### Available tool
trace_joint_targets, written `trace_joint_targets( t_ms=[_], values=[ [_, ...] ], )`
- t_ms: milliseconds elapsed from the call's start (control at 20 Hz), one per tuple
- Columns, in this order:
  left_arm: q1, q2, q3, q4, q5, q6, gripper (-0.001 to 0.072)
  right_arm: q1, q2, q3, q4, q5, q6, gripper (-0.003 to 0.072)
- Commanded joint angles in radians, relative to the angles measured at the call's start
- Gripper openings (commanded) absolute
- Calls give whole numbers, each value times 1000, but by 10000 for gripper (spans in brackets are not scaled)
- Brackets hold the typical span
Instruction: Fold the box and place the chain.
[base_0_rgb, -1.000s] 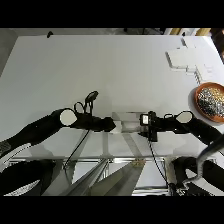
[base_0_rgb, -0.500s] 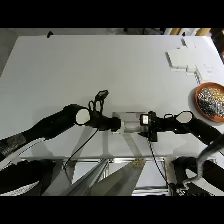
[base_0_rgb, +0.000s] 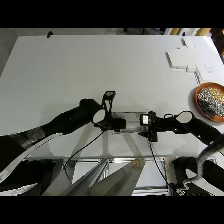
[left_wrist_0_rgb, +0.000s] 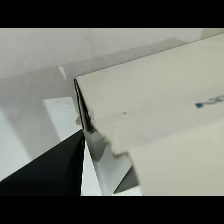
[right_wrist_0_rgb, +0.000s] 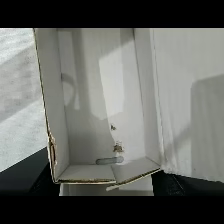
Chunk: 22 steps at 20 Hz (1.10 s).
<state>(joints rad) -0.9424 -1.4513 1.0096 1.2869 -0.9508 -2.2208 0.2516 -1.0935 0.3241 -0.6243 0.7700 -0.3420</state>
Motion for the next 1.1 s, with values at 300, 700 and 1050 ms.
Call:
trace_joint_targets(
  t_ms=[300,700,1050],
  values=[
    [-76,-181,206,170,-195,-260,287,0,1,0,0,0,0,341],
    [-76,-218,251,198,-285,-305,225,0,1,0,0,0,0,341],
    [-76,-218,251,215,-317,-346,4,0,1,0,0,0,0,341]
  ],
)
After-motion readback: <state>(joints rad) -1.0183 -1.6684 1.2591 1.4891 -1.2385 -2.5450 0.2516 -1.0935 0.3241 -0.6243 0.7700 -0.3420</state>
